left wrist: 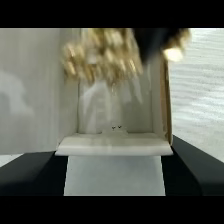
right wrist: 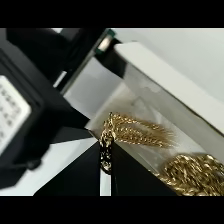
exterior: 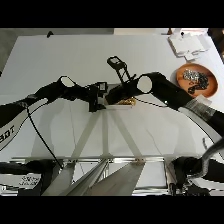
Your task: Fold the box and place the chain.
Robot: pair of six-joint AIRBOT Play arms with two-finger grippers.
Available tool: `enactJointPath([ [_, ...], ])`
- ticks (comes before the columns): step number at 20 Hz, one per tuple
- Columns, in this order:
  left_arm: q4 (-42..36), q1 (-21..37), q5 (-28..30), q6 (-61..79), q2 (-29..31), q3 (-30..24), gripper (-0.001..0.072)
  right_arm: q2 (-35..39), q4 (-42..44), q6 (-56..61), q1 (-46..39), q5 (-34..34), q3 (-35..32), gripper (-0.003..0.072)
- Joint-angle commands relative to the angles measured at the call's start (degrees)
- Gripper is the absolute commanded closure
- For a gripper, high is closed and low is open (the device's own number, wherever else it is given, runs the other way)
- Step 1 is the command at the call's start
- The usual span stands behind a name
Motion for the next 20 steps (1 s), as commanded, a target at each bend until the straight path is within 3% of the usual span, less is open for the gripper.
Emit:
enactJointPath([
  [1,0.02,0.00,0.02,0.02,0.02,0.02,0.0336,-1.11,4.83,-5.66,0.52,-1.29,0.04,0.0684],
  [11,0.00,0.00,0.02,0.02,0.02,0.02,0.0336,-1.16,2.84,-5.75,0.52,-5.05,0.04,0.0676],
  [12,0.00,0.00,0.00,0.02,0.02,0.02,0.0336,-1.16,1.81,-5.75,0.50,-4.63,0.04,0.0632],
  [14,0.02,0.00,0.00,0.02,0.02,0.02,0.0336,-1.16,0.48,-5.73,0.48,-4.04,0.04,0.0398],
  [20,0.00,0.00,0.00,0.02,0.02,0.02,0.0336,-0.94,-2.19,-5.75,0.00,0.57,0.04,0.0390],
])
